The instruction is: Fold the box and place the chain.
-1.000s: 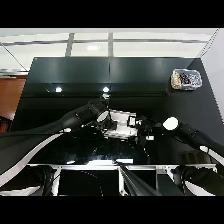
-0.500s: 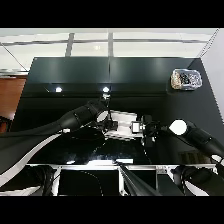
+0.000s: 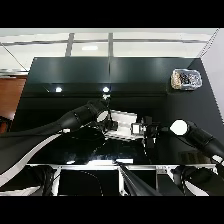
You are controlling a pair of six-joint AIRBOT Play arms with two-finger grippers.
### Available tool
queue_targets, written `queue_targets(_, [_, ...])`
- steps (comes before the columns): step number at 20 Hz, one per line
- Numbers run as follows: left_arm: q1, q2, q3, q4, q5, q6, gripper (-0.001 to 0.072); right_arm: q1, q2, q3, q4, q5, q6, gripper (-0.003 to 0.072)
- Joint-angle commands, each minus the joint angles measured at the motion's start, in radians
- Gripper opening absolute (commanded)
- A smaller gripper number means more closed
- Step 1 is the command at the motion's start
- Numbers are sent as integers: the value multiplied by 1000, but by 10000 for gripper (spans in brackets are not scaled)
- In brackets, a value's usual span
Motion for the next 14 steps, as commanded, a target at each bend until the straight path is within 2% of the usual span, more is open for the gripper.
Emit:
queue_targets(1, [0, 0, 0, 0, 2, 2, 28, 1, -5, -2, 35, 8, -1, 412])
queue_targets(2, [0, 0, 0, 0, 2, 2, 29, 3, -5, -3, 52, 6, -1, 378])
queue_targets(3, [0, 0, 0, 0, 3, 2, 29, 3, -6, -3, 62, 2, -1, 213])
queue_targets(9, [0, 0, 0, 0, 3, 2, 29, 4, -78, -4, 310, -64, -1, 203])
queue_targets(14, [0, 0, 0, 0, 6, 2, 29, 38, -100, -5, 332, -91, -1, 201])
